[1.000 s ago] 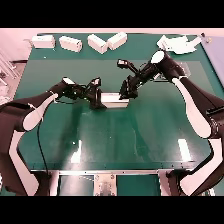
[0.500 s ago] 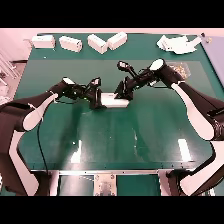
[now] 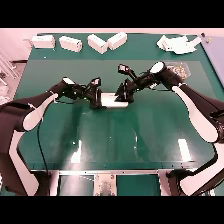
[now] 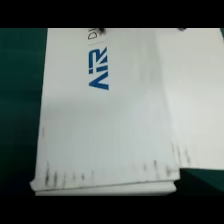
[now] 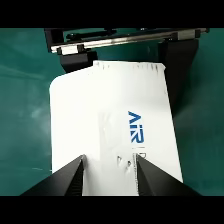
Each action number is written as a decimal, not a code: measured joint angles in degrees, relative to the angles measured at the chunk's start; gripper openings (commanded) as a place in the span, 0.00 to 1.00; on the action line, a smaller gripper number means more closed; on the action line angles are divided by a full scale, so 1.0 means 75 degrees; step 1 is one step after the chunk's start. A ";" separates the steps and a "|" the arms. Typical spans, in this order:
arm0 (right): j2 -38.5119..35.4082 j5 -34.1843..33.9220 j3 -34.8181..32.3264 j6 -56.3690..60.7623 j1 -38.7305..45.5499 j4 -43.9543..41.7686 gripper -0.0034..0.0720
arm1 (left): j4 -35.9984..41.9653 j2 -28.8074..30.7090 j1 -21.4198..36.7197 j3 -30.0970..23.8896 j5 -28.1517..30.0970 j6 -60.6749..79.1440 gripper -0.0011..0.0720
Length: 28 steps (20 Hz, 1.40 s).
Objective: Fold the box and place the chain.
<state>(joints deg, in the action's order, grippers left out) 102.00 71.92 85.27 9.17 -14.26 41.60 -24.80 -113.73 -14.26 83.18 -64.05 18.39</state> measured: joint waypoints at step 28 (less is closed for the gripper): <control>-0.0851 -0.1271 -0.1151 -0.1364 -0.0029 -0.0280 0.49 | 0.0000 0.0000 0.0003 0.0000 -0.0003 0.0003 0.82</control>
<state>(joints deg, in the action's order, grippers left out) 95.61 62.39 76.64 -1.06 -14.48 39.51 -24.80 -113.73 -14.24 83.18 -64.07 18.41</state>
